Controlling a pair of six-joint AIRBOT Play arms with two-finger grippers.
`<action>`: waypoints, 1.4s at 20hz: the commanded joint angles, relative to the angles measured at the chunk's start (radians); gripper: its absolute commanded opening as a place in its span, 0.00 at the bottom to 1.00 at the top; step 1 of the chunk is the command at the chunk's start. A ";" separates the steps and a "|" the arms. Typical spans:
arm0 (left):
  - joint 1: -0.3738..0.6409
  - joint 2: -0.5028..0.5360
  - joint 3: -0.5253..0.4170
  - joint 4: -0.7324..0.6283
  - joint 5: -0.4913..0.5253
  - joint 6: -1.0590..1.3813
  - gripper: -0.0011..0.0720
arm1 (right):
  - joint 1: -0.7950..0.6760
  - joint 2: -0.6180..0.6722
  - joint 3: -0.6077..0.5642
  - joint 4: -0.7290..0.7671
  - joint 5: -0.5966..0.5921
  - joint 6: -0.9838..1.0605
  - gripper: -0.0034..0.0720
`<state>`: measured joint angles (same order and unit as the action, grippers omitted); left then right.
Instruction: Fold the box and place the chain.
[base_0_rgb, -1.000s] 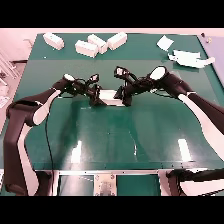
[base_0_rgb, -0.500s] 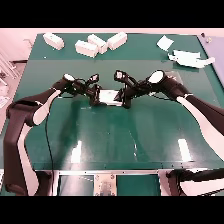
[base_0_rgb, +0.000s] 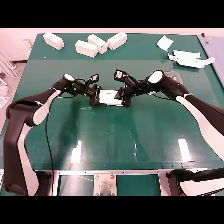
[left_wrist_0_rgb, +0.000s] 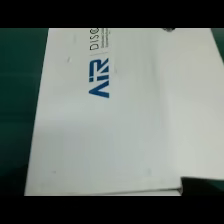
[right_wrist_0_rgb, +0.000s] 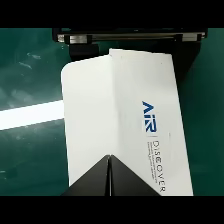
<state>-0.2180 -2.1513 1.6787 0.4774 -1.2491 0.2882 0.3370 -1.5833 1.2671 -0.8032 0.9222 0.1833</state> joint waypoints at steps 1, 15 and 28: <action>0.001 0.001 0.001 0.000 0.000 0.000 0.82 | 0.000 0.021 0.004 -0.002 -0.026 -0.001 0.04; 0.001 0.001 0.001 0.000 0.000 0.000 0.82 | -0.004 0.002 -0.030 0.037 0.057 0.029 0.04; 0.001 0.001 0.001 0.000 0.000 0.000 0.82 | -0.004 0.003 0.040 0.062 -0.039 -0.005 0.04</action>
<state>-0.2180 -2.1513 1.6787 0.4774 -1.2495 0.2882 0.3336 -1.5902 1.2869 -0.7570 0.8894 0.1802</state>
